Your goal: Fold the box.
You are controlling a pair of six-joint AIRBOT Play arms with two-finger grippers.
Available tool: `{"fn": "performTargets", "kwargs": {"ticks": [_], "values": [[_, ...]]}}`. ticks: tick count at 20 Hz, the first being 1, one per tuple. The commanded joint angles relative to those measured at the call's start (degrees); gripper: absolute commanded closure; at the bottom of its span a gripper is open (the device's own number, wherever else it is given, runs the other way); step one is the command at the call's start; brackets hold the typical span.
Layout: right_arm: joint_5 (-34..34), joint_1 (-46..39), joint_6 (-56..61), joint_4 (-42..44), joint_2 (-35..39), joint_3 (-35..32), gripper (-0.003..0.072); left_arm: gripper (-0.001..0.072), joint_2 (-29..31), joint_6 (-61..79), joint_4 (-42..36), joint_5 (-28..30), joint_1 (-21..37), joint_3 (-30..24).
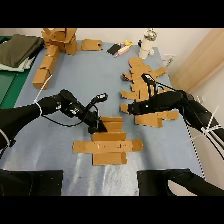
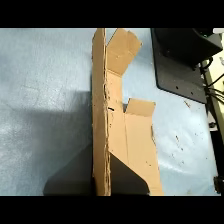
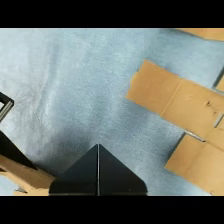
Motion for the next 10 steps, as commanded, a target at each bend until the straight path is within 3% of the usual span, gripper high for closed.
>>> {"fn": "performTargets", "kwargs": {"ticks": [1, 7, 10], "values": [[1.1, 0.1, 0.4, -1.0, 0.0, 0.1, 0.0681, 0.0700, 3.6, 2.5, -1.0, 4.6, -1.0, -2.5], [3.2, 0.1, 0.5, -1.9, -0.2, -0.1, 0.0681, 0.0699, 12.2, 10.6, -1.0, 17.5, -6.1, -10.4], [3.8, 0.1, 0.5, -2.0, -0.4, -0.2, 0.0681, 0.0698, 11.6, 11.5, -0.9, 17.9, -7.5, -11.6]]}}
